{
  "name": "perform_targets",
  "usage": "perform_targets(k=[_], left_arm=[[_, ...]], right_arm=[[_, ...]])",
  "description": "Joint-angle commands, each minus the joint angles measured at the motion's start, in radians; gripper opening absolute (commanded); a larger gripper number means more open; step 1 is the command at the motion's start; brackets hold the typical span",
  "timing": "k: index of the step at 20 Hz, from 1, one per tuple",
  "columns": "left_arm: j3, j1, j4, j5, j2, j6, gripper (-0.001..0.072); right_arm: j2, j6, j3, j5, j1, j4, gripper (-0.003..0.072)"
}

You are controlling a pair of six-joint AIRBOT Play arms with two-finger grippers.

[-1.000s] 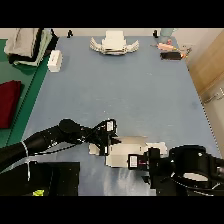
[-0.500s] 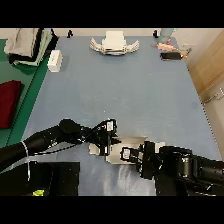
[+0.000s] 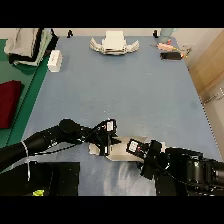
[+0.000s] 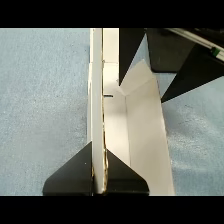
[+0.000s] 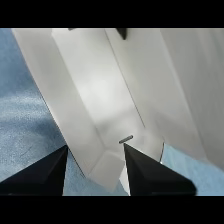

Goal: Fold the box.

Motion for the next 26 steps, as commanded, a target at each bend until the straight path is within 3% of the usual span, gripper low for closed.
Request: perform_targets(k=[1,4,15,25,26], left_arm=[[0.000,0.000,0.000,0.000,0.001,0.000,0.0016],[0.000,0.000,0.000,0.000,0.001,0.000,0.0017],[0.000,0.000,0.000,0.000,0.001,0.000,0.0016],[0.000,0.000,0.000,0.000,0.001,0.000,0.0016],[0.000,0.000,0.000,0.000,0.000,0.000,0.0016]], right_arm=[[0.012,0.083,0.001,0.048,0.004,-0.032,0.0598],[0.013,0.084,0.002,0.093,0.004,-0.057,0.0668],[0.013,0.121,0.027,0.122,0.003,-0.166,0.0668],[0.011,0.134,0.025,0.098,-0.009,-0.178,0.0668],[0.012,0.154,0.025,0.100,-0.026,-0.184,0.0720]])
